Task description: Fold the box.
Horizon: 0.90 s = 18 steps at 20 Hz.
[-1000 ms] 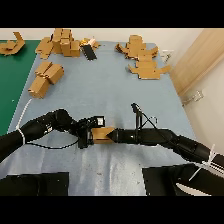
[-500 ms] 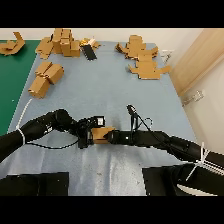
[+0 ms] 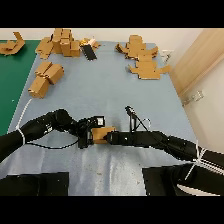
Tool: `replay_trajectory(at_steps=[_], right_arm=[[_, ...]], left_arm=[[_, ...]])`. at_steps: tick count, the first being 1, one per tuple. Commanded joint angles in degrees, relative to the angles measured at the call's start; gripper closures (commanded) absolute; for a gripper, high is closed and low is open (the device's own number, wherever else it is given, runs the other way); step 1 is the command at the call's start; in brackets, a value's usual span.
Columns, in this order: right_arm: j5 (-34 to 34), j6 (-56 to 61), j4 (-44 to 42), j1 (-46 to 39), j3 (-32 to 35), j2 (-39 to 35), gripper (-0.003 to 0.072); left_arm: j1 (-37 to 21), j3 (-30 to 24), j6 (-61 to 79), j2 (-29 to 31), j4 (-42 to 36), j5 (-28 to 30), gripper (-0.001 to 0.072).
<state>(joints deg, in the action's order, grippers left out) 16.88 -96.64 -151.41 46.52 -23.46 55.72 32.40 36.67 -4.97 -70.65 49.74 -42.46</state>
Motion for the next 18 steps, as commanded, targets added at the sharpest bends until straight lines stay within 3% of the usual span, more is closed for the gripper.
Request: replay_trajectory(at_steps=[1,6,12,18], right_arm=[[0.09,0.02,0.04,0.02,-0.07,0.24,0.0680],[-0.81,0.31,8.96,-1.40,-0.85,-7.10,0.0680],[9.88,19.71,36.48,-13.94,-0.87,-10.38,0.0680],[9.51,20.98,37.64,-16.22,-0.87,-10.38,0.0680]], left_arm=[[0.02,0.04,0.00,0.00,0.02,0.00,0.0443],[0.02,0.04,0.00,0.00,0.02,0.02,0.0443],[0.02,0.04,0.00,0.00,0.02,0.00,0.0444],[0.02,0.04,0.00,0.00,0.02,0.00,0.0443]])
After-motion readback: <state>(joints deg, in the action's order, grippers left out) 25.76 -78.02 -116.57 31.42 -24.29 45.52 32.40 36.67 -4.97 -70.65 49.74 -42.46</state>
